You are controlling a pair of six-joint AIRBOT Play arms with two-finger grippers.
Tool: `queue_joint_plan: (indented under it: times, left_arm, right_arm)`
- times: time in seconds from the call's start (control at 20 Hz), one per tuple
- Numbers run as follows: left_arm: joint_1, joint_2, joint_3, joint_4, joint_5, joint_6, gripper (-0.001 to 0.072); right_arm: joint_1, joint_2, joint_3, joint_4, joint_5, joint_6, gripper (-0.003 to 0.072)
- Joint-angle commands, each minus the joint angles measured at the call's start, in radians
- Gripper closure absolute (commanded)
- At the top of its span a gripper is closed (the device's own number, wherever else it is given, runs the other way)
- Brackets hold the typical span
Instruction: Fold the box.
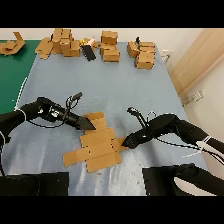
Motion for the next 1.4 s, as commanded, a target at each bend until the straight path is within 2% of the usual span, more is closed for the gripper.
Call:
queue_joint_plan:
  times: [0.0,0.05,0.1,0.25,0.3,0.35,0.4,0.65,0.75,0.8,1.0,1.1,1.2,1.35]
  left_arm:
    - [0.000,-0.001,0.001,0.006,-0.020,0.012,0.0306]
    - [0.000,-0.001,0.001,0.006,-0.020,0.021,0.0378]
    - [0.000,-0.001,0.001,0.006,-0.020,0.033,0.0495]
    - [0.000,-0.001,0.001,0.006,-0.021,0.053,0.0494]
    - [0.000,-0.001,0.001,0.006,-0.020,0.056,0.0532]
    - [0.000,-0.001,0.001,0.009,-0.020,0.066,0.0672]
    - [0.000,-0.001,0.001,0.011,-0.020,0.080,0.0693]
    - [0.000,0.000,0.003,0.009,0.010,0.092,0.0694]
    - [-0.001,0.000,0.025,-0.008,0.014,0.102,0.0694]
    - [-0.008,0.003,0.042,-0.021,0.018,0.106,0.0694]
    - [-0.100,0.047,0.112,-0.021,0.097,0.119,0.0695]
    - [-0.164,0.097,0.119,-0.018,0.212,0.162,0.0695]
    - [-0.219,0.152,0.113,-0.005,0.325,0.203,0.0695]
    - [-0.276,0.228,0.059,-0.002,0.427,0.321,0.0695]
  right_arm:
    - [0.001,-0.001,-0.001,0.000,0.007,0.000,0.0685]
    - [0.000,-0.001,-0.001,0.000,0.013,0.000,0.0685]
    - [0.000,-0.001,-0.001,0.000,0.020,0.000,0.0685]
    - [0.000,-0.001,-0.001,0.000,0.027,0.000,0.0685]
    - [0.000,-0.001,-0.001,0.000,0.027,0.000,0.0685]
    - [0.000,-0.001,-0.001,0.000,0.027,0.000,0.0685]
    - [0.000,-0.001,-0.001,0.000,0.027,0.000,0.0685]
    - [0.000,-0.001,-0.001,-0.002,0.037,0.000,0.0670]
    - [0.000,0.000,0.000,-0.023,0.099,0.011,0.0426]
    - [-0.007,0.000,0.008,-0.053,0.135,0.050,0.0397]
    - [-0.088,0.000,0.113,-0.253,0.167,0.262,0.0398]
    - [-0.144,0.002,0.190,-0.351,0.162,0.362,0.0398]
    - [-0.198,0.002,0.271,-0.366,0.139,0.401,0.0397]
    - [-0.239,0.002,0.372,-0.366,0.099,0.447,0.0405]
